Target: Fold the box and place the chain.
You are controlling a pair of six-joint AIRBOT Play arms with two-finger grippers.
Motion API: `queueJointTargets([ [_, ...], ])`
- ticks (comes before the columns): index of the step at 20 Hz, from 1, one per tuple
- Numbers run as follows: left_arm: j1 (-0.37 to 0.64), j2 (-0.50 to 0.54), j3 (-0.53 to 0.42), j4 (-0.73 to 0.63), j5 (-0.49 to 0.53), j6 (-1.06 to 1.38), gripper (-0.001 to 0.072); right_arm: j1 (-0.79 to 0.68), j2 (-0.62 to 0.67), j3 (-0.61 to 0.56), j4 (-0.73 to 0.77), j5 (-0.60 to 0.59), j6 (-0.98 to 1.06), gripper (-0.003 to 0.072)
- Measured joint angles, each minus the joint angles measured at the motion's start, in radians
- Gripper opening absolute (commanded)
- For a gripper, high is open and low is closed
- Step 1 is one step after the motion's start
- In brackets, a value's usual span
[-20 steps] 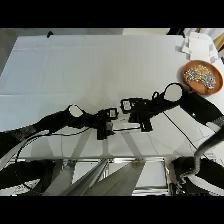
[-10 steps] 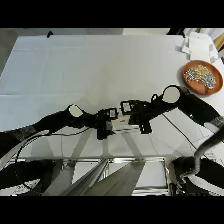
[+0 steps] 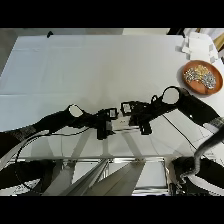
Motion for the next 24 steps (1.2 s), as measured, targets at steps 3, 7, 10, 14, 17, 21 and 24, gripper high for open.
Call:
queueJointTargets([
  [3, 0.000, 0.000, 0.000, 0.001, -0.001, 0.000, 0.0131, 0.000, 0.002, -0.008, 0.004, 0.002, 0.000, 0.0201],
  [7, 0.000, 0.000, 0.000, -0.001, -0.001, -0.002, 0.0131, 0.000, 0.006, -0.012, 0.016, -0.012, -0.001, 0.0201],
  [10, 0.000, 0.000, 0.000, 0.001, -0.001, 0.000, 0.0131, 0.000, 0.023, -0.013, 0.042, -0.044, -0.005, 0.0200],
  [14, 0.000, 0.000, 0.000, 0.001, -0.003, 0.002, 0.0131, -0.001, 0.046, -0.013, 0.098, -0.071, -0.007, 0.0198],
  [17, 0.000, 0.000, 0.000, 0.000, -0.003, 0.000, 0.0131, 0.000, 0.052, -0.013, 0.144, -0.073, -0.008, 0.0198],
  [21, 0.000, 0.000, 0.000, -0.001, -0.002, -0.001, 0.0131, 0.000, 0.054, -0.013, 0.200, -0.075, -0.008, 0.0017],
  [24, 0.000, 0.000, 0.000, -0.001, -0.001, -0.002, 0.0131, 0.000, 0.039, -0.029, 0.251, -0.069, -0.004, 0.0016],
])
